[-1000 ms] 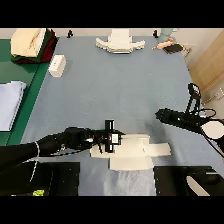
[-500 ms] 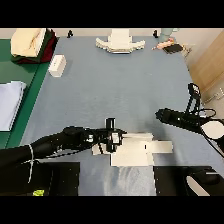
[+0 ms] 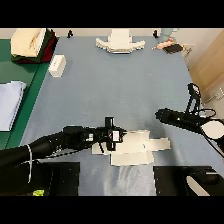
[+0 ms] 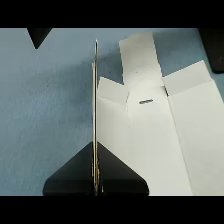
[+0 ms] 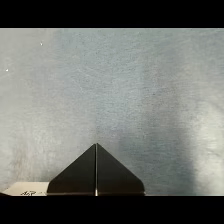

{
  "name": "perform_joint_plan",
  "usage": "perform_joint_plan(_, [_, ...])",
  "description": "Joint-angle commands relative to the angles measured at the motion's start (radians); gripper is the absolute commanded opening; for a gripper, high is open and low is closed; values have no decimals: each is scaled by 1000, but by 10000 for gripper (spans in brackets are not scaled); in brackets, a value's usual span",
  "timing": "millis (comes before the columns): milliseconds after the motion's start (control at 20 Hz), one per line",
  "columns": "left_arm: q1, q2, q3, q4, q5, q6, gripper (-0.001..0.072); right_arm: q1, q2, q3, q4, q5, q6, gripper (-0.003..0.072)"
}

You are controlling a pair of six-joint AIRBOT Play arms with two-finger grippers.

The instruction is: Fold the box.

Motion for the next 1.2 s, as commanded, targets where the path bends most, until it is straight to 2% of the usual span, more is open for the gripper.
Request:
perform_joint_plan(0, [0, 1, 3, 11, 43, -4, 13, 0, 1, 1, 2, 1, 0, 2])
perform_joint_plan(150, [2, 19, 54, 66, 55, 62, 12, 0, 1, 1, 2, 0, 0, 2])
perform_joint_plan(350, [2, 69, 136, 71, 107, 109, 11, 0, 1, 1, 1, -4, 0, 2])
perform_joint_plan(600, [-25, 66, 53, 48, 77, 100, 10, 0, 1, 1, 12, -28, 0, 1])
perform_joint_plan(750, [-25, 58, -11, -29, 47, 101, 10, 0, 2, 1, 12, -29, 0, 2])
perform_joint_plan(1150, [-25, -24, -32, -76, 42, 101, 12, 0, 55, 1, 12, -29, 0, 2])
